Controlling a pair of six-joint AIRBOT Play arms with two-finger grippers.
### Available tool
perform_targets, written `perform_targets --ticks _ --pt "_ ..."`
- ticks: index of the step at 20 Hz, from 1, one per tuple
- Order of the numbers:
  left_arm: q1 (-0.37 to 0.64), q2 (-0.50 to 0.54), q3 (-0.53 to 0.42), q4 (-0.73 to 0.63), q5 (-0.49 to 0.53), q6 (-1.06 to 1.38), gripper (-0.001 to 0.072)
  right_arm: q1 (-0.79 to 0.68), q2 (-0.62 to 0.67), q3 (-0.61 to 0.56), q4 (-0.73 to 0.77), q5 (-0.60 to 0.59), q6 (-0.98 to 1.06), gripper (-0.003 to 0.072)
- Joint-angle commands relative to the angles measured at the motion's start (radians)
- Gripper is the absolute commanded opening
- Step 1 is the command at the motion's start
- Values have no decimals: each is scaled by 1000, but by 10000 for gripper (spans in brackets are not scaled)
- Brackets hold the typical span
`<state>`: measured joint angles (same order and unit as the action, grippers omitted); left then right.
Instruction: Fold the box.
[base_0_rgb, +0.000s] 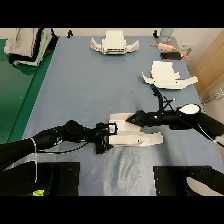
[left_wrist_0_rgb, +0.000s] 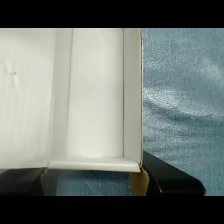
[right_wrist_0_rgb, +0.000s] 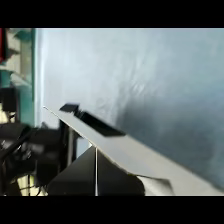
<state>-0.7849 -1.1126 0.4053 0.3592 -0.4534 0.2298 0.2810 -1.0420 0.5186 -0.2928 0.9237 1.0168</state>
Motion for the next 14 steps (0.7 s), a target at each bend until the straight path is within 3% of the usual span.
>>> perform_targets --ticks 1,5,14 --pt "0 1 1 0 0 1 536 1 -168 75 -41 -67 -13 3" --pt "0 1 1 0 0 1 536 25 -269 73 -126 -40 -49 3" --pt "0 1 1 0 0 1 536 44 -226 85 -126 -21 -140 2"
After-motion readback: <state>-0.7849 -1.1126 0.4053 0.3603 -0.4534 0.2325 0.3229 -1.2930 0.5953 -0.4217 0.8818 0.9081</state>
